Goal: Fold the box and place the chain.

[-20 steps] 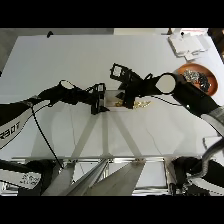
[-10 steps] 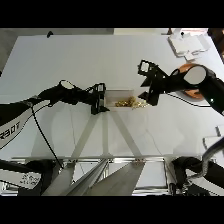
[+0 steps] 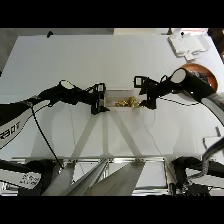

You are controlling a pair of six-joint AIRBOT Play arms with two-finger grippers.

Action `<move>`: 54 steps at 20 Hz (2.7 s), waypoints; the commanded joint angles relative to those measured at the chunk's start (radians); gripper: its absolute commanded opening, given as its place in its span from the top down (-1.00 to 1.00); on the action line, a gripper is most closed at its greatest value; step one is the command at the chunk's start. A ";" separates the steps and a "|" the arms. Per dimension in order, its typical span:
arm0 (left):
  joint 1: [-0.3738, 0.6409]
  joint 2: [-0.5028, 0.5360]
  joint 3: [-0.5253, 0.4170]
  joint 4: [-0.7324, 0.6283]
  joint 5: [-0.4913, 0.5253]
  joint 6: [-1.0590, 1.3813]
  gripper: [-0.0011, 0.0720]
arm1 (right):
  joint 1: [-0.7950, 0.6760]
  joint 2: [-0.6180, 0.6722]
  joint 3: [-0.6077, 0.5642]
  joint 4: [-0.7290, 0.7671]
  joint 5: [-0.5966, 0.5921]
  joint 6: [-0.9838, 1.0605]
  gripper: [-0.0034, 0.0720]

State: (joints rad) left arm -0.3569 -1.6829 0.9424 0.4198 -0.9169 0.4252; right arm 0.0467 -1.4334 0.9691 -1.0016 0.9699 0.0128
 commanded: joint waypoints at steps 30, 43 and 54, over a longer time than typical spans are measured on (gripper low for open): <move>0.000 0.000 0.001 0.000 0.000 0.000 0.50 | 0.058 0.140 0.001 0.099 -0.002 0.088 0.89; 0.000 0.000 0.001 0.000 0.000 0.000 0.50 | 0.125 0.159 -0.004 0.190 -0.051 0.084 -0.29; 0.000 0.000 0.001 0.000 0.000 0.000 0.50 | -0.066 0.069 -0.080 0.188 0.011 -0.106 -0.39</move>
State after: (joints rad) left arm -0.3569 -1.6829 0.9424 0.4198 -0.9169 0.4248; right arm -0.0013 -1.3151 0.8978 -0.8154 0.9680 0.0093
